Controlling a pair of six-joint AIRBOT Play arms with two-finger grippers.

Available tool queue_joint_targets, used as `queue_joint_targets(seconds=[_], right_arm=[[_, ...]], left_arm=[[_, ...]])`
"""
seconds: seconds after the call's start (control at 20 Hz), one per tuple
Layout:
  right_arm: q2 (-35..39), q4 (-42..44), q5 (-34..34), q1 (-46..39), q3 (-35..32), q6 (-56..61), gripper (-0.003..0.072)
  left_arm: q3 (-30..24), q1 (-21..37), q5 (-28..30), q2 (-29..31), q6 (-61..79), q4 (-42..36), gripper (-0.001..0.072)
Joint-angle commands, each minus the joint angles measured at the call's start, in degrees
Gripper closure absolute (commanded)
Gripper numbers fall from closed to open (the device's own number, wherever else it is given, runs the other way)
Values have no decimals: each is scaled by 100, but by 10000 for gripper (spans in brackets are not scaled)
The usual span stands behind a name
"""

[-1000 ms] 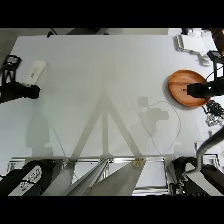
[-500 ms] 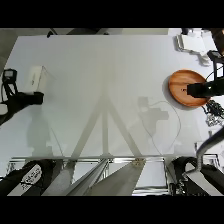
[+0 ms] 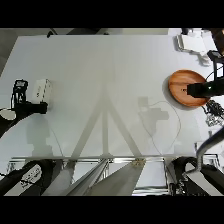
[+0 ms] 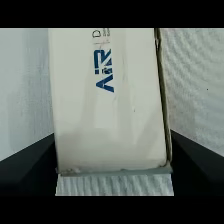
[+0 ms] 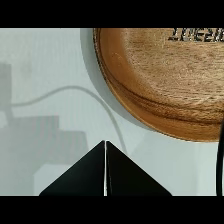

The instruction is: Fold the box and place the chain.

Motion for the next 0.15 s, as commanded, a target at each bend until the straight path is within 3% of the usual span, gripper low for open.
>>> queue_joint_targets(seconds=[0.0,0.1], right_arm=[[4,2,2,-2,0,0,678],[4,2,2,-2,0,0,678]], left_arm=[[-15,4,15,-13,2,39,10],[-15,4,98,-13,0,37,11]])
